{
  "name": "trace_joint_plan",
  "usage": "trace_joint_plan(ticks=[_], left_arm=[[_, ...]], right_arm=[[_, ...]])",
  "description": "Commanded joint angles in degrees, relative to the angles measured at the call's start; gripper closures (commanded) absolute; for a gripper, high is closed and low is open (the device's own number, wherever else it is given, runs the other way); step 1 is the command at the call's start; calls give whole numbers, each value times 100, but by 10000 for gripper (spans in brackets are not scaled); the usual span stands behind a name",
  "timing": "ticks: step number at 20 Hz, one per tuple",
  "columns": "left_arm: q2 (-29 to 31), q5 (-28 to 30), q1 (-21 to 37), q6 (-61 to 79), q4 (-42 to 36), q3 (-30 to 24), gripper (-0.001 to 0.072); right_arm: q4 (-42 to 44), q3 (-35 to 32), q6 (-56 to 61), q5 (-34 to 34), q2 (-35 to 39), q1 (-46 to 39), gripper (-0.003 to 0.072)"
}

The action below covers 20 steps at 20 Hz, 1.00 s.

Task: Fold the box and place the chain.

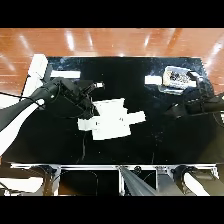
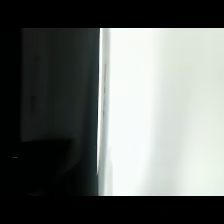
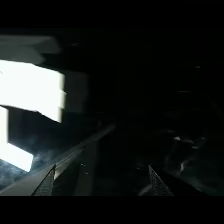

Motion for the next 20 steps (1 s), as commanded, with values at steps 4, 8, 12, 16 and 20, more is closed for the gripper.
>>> trace_joint_plan(ticks=[4,8,12,16,20], left_arm=[[1008,-1412,-743,809,122,-953,694],[1631,-2129,-1104,859,444,-1578,691],[1475,-1781,-1113,691,485,-1582,689],[1388,-1626,-1113,549,376,-1580,686],[1368,-1628,-1134,887,378,-1582,691]], right_arm=[[-168,219,-546,-396,2,-262,-27],[-164,219,-586,-957,2,-262,-27],[-157,219,-586,-1038,2,-264,-27],[-181,219,-586,-1036,2,-264,-27],[-4,219,-562,-1469,2,-264,-27]])
